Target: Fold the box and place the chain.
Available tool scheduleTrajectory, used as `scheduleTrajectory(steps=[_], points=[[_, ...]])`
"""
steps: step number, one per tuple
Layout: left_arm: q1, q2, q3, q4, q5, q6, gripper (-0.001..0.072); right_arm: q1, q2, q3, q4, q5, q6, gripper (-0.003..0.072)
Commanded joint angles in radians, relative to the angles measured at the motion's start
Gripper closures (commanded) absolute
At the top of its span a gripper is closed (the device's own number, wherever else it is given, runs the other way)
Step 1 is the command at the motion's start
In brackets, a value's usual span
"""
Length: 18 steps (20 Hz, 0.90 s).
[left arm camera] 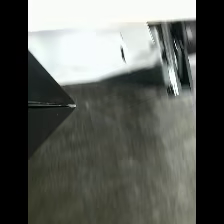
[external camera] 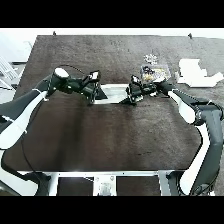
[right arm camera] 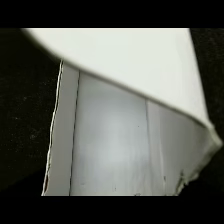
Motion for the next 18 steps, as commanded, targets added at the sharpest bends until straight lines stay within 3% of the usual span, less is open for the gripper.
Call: scheduleTrajectory(steps=[1, 5, 10, 18], points=[[-0.007, -0.007, 0.002, -0.071, 0.167, 0.053, 0.0694, -0.001, 0.0, 0.0, 0.0, 0.0, 0.0, 0.0111], [-0.007, -0.043, 0.017, -0.111, 0.301, 0.072, 0.0694, -0.001, 0.0, 0.0, 0.0, 0.0, 0.0, 0.0111], [-0.005, -0.127, 0.115, -0.135, 0.326, 0.067, 0.0693, -0.001, 0.0, 0.0, 0.0, 0.0, 0.0, 0.0111], [-0.005, -0.169, 0.15, -0.163, 0.383, 0.067, 0.0693, -0.001, 0.0, 0.0, 0.0, 0.0, 0.0, 0.0111]])
